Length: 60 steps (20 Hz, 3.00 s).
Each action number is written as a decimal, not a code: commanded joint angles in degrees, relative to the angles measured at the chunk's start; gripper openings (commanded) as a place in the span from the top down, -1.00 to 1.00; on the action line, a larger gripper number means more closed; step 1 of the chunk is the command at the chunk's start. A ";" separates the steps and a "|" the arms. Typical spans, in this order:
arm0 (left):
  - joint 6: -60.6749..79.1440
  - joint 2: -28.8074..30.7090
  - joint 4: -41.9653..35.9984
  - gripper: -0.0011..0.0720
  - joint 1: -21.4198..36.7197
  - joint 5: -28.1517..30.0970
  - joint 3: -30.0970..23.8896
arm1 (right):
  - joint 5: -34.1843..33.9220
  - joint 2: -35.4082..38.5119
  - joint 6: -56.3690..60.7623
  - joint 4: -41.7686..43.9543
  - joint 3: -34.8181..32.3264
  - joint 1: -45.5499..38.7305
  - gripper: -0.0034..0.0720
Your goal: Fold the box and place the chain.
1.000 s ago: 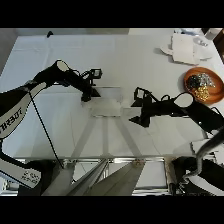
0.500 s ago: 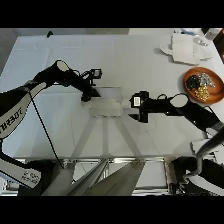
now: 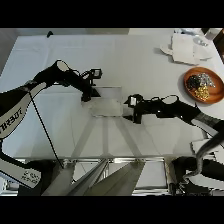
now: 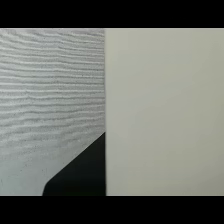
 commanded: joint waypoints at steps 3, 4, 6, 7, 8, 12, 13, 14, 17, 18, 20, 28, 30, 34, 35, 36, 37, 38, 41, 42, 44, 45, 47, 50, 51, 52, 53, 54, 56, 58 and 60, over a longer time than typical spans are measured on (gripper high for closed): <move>0.00 0.04 0.02 0.93 -0.02 0.02 0.00 | -0.09 -1.38 -3.56 4.74 -0.04 0.07 -0.92; 0.00 0.04 0.02 0.93 -0.02 0.02 0.00 | -0.09 -1.46 -3.54 4.76 -0.04 0.07 -0.92; 0.00 0.04 0.02 0.93 -0.02 0.00 0.00 | -0.24 -1.75 -3.52 4.74 -0.24 0.07 -0.92; 0.00 0.04 0.02 0.93 -0.02 0.02 0.00 | -0.39 -1.75 -3.50 4.74 -0.46 0.07 -0.92; 0.00 0.04 0.02 0.93 -0.02 0.02 0.00 | -0.46 -1.75 -3.21 4.98 -0.72 0.07 -0.92; 0.00 0.04 0.02 0.93 -0.02 0.00 0.00 | -0.63 -1.75 -1.33 6.71 -0.76 0.31 -0.92; 0.00 0.04 0.02 0.93 -0.02 0.02 0.00 | -1.33 -1.75 -0.85 6.67 -0.76 0.57 -0.92; 0.00 0.04 0.02 0.93 -0.02 0.02 0.00 | -2.75 -1.75 0.24 6.67 -0.76 0.96 -0.92; 0.00 0.04 0.02 0.93 -0.02 0.00 0.00 | -4.13 -1.75 1.77 6.73 -0.76 1.55 -0.92; 0.00 0.04 0.02 0.93 -0.02 0.02 0.00 | -4.22 -1.75 3.08 7.15 -0.76 1.53 -0.92; 0.00 0.04 0.02 0.93 -0.02 0.00 0.00 | -4.90 -1.73 7.85 7.30 -0.74 1.53 -0.92; 0.00 0.04 0.02 0.93 -0.02 0.00 0.00 | -6.36 -1.20 18.03 7.39 -0.68 1.53 -0.92; 0.00 0.04 0.02 0.93 -0.02 0.02 0.00 | -6.38 -1.20 18.38 8.66 -0.66 1.53 -0.92; 0.00 0.04 0.02 0.93 -0.02 0.00 0.00 | -6.27 -1.20 19.69 9.11 0.55 1.49 -0.92; 0.00 0.04 0.02 0.93 -0.02 0.00 0.00 | -6.25 -1.20 19.71 9.84 1.20 1.49 -0.92; 0.00 0.04 0.02 0.93 -0.02 0.00 0.00 | -6.27 -1.20 19.71 10.05 1.90 1.49 -0.92; 0.00 0.04 0.02 0.93 -0.02 0.02 0.00 | -6.43 -1.20 19.67 9.97 2.58 1.46 -0.92; 0.00 0.04 0.02 0.93 -0.02 0.00 0.00 | -7.26 -1.20 19.71 9.60 3.08 1.49 -0.92; 0.00 0.04 0.02 0.93 -0.02 0.02 0.00 | -10.10 -1.20 21.86 8.17 3.50 0.20 -0.92; 0.00 0.04 0.02 0.93 -0.02 0.02 0.00 | -9.42 -1.20 23.32 5.73 3.82 -0.59 -0.92; 0.00 0.04 0.02 0.93 -0.02 0.00 0.00 | -5.79 -1.22 23.87 0.50 4.83 -1.66 -0.92; 0.00 0.04 0.02 0.93 -0.02 0.02 0.00 | -5.20 -1.22 24.00 -0.72 5.33 -1.75 -0.92; 0.00 0.04 0.02 0.93 -0.02 0.00 0.00 | -4.94 -1.38 23.96 -0.85 6.25 -1.73 -0.92; 0.00 0.04 0.02 0.93 -0.02 0.02 0.00 | -3.87 -1.42 23.91 -0.90 7.50 -1.73 -0.92; 0.00 0.04 0.02 0.93 -0.02 0.00 0.00 | -3.96 -1.44 23.91 -1.05 7.72 -1.73 -0.92; 0.00 0.04 0.02 0.93 -0.02 0.02 0.00 | -4.26 -1.44 23.87 -1.14 7.80 -1.73 -0.92; 0.00 0.04 0.02 0.93 -0.02 0.02 0.00 | -4.33 -1.46 23.56 -1.11 7.82 -1.73 -0.92; 0.00 0.04 0.02 0.93 -0.02 0.00 0.00 | -4.31 -1.49 23.50 -1.18 7.85 -1.73 -0.92; 0.00 0.04 0.02 0.93 -0.02 0.02 0.00 | -3.96 -1.97 23.50 -1.70 8.22 -1.73 -0.92; 0.00 0.04 0.02 0.93 -0.02 0.00 0.00 | -1.95 -2.89 23.58 -3.74 9.42 -1.73 -0.92; 0.00 0.04 0.02 0.93 -0.02 0.00 0.00 | -0.33 -4.33 24.20 -6.43 11.23 -1.73 -0.92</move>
